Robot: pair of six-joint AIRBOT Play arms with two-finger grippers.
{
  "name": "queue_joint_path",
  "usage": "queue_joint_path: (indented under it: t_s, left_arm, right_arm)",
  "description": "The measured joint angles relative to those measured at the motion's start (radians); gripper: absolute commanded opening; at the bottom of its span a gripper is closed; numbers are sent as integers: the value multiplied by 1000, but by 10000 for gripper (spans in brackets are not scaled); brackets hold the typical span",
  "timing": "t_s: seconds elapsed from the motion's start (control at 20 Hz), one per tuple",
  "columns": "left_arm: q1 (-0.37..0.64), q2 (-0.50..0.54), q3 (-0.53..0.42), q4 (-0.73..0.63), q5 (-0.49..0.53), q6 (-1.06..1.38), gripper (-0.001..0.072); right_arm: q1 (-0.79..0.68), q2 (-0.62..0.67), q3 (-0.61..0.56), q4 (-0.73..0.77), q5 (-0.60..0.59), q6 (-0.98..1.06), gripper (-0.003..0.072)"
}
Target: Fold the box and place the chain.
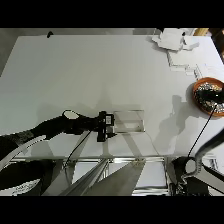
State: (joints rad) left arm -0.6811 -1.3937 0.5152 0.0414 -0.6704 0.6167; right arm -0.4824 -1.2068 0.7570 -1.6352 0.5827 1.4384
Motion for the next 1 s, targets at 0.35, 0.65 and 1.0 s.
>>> queue_joint_path:
  t_s: [0.35, 0.65, 1.0]
  left_arm:
    - [0, 0, 0, 0, 0, 0, 140]
    - [0, 0, 0, 0, 0, 0, 140]
    - [0, 0, 0, 0, 0, 0, 140]
  right_arm:
    - [-14, -68, 0, 69, -12, 0, 213]
    - [-14, -79, 0, 89, -15, 0, 196]
    - [-14, -88, 0, 94, -20, 0, 173]
